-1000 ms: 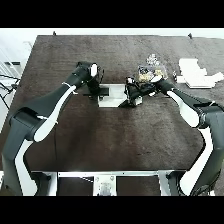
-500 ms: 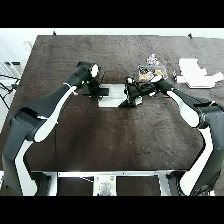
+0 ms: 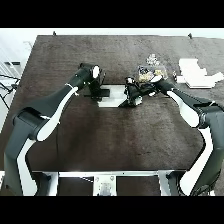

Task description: Fold the box and place the chain.

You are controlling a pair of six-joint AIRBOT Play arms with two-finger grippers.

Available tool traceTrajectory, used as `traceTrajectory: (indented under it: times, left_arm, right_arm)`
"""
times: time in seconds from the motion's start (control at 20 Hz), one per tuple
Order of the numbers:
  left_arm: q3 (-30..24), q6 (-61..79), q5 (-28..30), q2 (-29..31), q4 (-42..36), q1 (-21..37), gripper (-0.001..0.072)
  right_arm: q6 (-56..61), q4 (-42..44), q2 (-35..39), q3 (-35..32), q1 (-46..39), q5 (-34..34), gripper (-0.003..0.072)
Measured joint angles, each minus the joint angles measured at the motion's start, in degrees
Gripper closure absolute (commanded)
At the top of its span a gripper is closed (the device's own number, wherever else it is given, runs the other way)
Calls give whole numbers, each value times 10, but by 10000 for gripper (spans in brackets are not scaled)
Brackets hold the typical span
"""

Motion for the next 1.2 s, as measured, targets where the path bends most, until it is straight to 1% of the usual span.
traceTrajectory:
  times: [0.1,0.15,0.2,0.3,0.35,0.4,0.65,0.85,1.0,1.2]
  left_arm:
    - [2,5,-6,-1,-2,0,674]
    - [2,9,-10,-1,-3,0,560]
    - [3,13,-18,-1,-8,0,515]
    - [9,14,-21,-1,-8,-2,507]
    - [15,14,-26,-1,-7,-2,408]
    - [23,16,-33,-1,-3,-1,340]
    - [59,27,-82,13,25,-1,331]
    - [66,42,-93,39,38,-1,332]
    - [64,46,-86,48,40,-1,334]
    - [33,46,-61,51,31,-1,334]
  right_arm:
    - [0,0,0,0,0,0,103]
    - [-1,-1,0,0,0,0,103]
    - [-3,-2,0,0,0,-6,103]
    - [-2,-2,0,0,0,-6,103]
    - [-2,-2,0,0,0,-6,103]
    - [-2,-1,0,0,0,-6,103]
    - [-1,0,0,0,0,-3,103]
    - [-1,0,0,0,0,-3,103]
    - [-1,0,0,0,0,-3,103]
    - [-1,0,0,0,0,-3,103]
